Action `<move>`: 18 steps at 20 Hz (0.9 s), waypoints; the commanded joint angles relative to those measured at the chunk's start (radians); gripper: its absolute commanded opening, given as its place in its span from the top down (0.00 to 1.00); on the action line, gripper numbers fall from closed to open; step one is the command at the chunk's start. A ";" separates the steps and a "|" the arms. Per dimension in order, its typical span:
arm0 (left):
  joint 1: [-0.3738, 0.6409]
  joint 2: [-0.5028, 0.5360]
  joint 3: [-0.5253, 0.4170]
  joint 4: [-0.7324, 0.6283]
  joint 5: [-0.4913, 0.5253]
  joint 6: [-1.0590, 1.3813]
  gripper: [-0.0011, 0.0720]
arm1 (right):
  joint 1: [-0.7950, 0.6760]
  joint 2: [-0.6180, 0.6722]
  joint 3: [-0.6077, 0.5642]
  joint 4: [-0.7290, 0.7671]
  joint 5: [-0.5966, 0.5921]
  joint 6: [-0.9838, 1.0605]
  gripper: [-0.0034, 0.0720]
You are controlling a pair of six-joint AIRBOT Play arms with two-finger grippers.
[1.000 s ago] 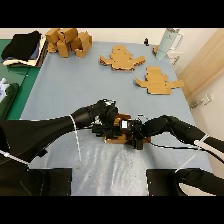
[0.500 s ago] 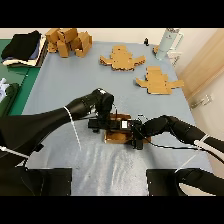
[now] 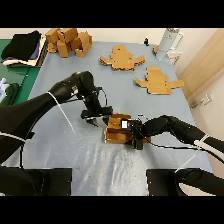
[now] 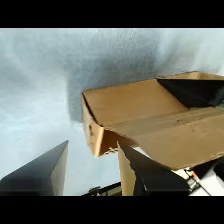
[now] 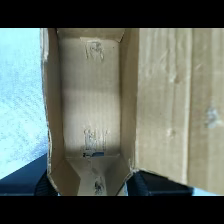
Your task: Fold the box.
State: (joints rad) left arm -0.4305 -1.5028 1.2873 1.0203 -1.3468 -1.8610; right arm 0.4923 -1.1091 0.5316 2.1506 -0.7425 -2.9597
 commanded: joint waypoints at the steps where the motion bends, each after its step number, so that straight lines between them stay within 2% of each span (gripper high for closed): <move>1: 0.098 0.000 0.002 -0.039 -0.015 0.198 0.33 | 0.000 0.000 0.001 0.000 0.000 0.000 0.29; 3: 0.142 0.000 0.002 -0.009 0.031 0.294 0.33 | 0.000 0.000 0.001 0.000 0.000 0.000 0.29; 4: 0.159 0.000 0.002 0.008 0.060 0.344 0.37 | 0.000 0.000 0.001 0.000 0.000 0.000 0.29; 5: 0.173 0.000 0.002 0.018 0.092 0.410 0.77 | 0.000 0.000 0.001 0.000 0.000 0.000 0.29; 6: 0.183 0.000 0.002 0.019 0.119 0.507 0.97 | 0.000 0.000 0.001 0.000 0.000 0.000 0.29; 9: 0.185 0.001 -0.003 0.020 0.146 0.807 0.97 | 0.000 0.000 0.001 0.000 0.000 0.000 0.29; 11: 0.176 0.016 -0.056 0.016 0.174 0.964 0.97 | 0.000 0.000 0.001 0.000 0.000 0.000 0.29; 14: 0.175 0.102 -0.243 -0.045 0.299 1.108 0.97 | 0.000 0.000 0.001 0.000 0.000 0.000 0.29; 18: 0.136 0.315 -0.518 -0.212 0.494 1.413 0.97 | 0.000 0.000 0.001 0.000 0.000 0.000 0.29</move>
State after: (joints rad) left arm -0.2691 -1.3106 0.9375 0.9127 -0.9962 -0.7086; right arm 0.4923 -1.1091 0.5316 2.1502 -0.7425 -2.9597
